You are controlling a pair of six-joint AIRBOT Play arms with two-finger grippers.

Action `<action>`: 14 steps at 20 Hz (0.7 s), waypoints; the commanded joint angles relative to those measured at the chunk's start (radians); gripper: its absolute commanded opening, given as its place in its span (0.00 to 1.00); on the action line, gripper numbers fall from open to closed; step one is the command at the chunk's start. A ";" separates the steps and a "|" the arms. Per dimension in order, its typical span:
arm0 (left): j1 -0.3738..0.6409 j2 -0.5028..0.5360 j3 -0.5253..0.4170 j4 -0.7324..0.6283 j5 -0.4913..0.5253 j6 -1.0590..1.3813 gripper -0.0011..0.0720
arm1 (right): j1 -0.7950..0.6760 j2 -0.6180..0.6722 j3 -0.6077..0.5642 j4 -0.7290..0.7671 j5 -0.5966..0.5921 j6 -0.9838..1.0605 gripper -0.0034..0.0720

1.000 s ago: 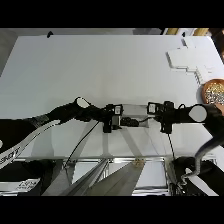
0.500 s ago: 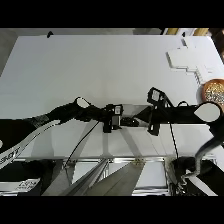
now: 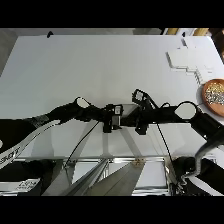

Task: Fold the box and place the chain.

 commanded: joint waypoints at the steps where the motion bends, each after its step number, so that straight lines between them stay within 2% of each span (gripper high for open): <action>1: 0.001 0.001 0.000 0.000 0.000 0.000 0.39 | -0.020 0.017 0.026 -0.066 0.039 0.011 0.32; 5: 0.001 0.001 0.000 0.000 0.000 0.000 0.39 | -0.200 0.124 0.123 -0.306 0.165 0.006 0.30; 8: 0.001 0.001 0.000 0.001 0.000 0.000 0.39 | -0.372 0.131 0.120 -0.442 0.241 -0.072 0.30; 11: 0.001 0.001 0.000 0.001 0.000 0.000 0.39 | -0.457 0.085 0.076 -0.460 0.188 -0.122 0.30; 14: 0.001 0.001 0.000 0.001 0.000 0.000 0.39 | -0.475 0.023 0.041 -0.497 0.143 -0.154 0.30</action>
